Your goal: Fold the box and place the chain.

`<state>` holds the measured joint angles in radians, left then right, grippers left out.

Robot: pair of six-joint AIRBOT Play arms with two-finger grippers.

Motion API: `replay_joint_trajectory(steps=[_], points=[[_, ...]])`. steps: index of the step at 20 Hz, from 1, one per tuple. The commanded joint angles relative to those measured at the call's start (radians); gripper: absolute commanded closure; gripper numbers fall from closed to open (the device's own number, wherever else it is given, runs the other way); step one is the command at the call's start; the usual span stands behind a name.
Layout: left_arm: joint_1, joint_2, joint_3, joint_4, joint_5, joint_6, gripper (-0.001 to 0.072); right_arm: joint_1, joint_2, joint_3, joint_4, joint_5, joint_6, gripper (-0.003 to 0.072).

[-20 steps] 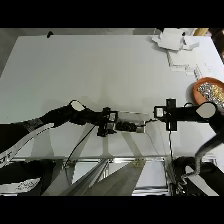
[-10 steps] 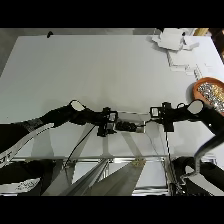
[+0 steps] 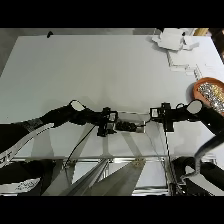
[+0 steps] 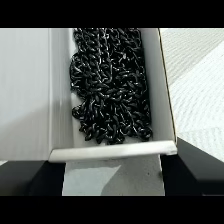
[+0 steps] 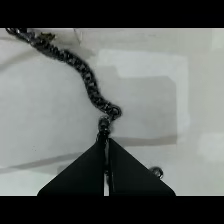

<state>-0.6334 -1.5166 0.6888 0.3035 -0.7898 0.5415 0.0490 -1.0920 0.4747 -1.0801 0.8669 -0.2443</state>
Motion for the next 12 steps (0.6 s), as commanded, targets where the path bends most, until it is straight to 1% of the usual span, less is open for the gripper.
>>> replay_joint_trajectory(steps=[1, 7, 10, 12], points=[[0.000, 0.000, 0.000, 0.000, 0.000, 0.000, 0.0395, 0.000, 0.047, 0.001, 0.003, 0.031, 0.001, 0.0673], [0.000, 0.000, 0.000, 0.000, 0.000, 0.000, 0.0395, 0.000, 0.139, 0.001, 0.007, 0.072, 0.012, 0.0673], [0.000, 0.000, 0.000, 0.000, 0.000, 0.000, 0.0395, 0.035, 0.194, 0.001, 0.071, 0.093, 0.012, 0.0673], [0.000, 0.000, 0.000, 0.000, 0.000, 0.000, 0.0395, 0.081, 0.252, 0.001, 0.137, 0.140, 0.012, 0.0672]])
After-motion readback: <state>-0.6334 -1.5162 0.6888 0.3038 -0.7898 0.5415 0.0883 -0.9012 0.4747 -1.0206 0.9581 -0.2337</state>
